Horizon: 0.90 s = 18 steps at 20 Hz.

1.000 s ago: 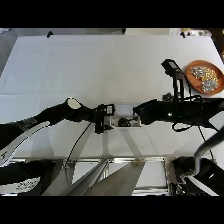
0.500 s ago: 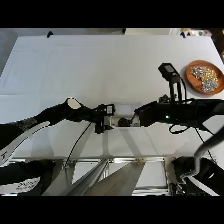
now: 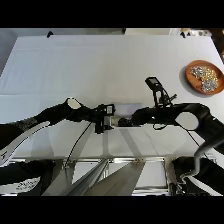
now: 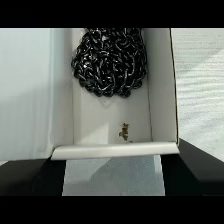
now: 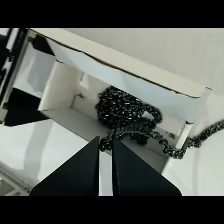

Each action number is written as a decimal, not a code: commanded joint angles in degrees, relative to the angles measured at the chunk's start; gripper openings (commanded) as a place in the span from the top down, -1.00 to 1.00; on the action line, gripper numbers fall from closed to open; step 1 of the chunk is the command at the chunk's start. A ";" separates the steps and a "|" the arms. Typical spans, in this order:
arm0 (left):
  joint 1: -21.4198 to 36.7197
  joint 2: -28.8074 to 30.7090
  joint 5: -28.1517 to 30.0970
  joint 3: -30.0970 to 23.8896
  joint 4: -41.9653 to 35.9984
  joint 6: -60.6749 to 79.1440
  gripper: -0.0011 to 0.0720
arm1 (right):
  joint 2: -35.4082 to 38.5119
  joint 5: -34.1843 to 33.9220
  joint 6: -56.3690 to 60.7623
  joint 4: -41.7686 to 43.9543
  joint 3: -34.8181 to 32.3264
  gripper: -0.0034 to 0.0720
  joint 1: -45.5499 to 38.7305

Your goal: Fold the box and place the chain.

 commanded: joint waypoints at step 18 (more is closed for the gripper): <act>0.04 0.04 0.00 0.02 0.00 0.00 0.22 | 3.89 16.81 8.20 -27.65 12.98 0.09 -13.38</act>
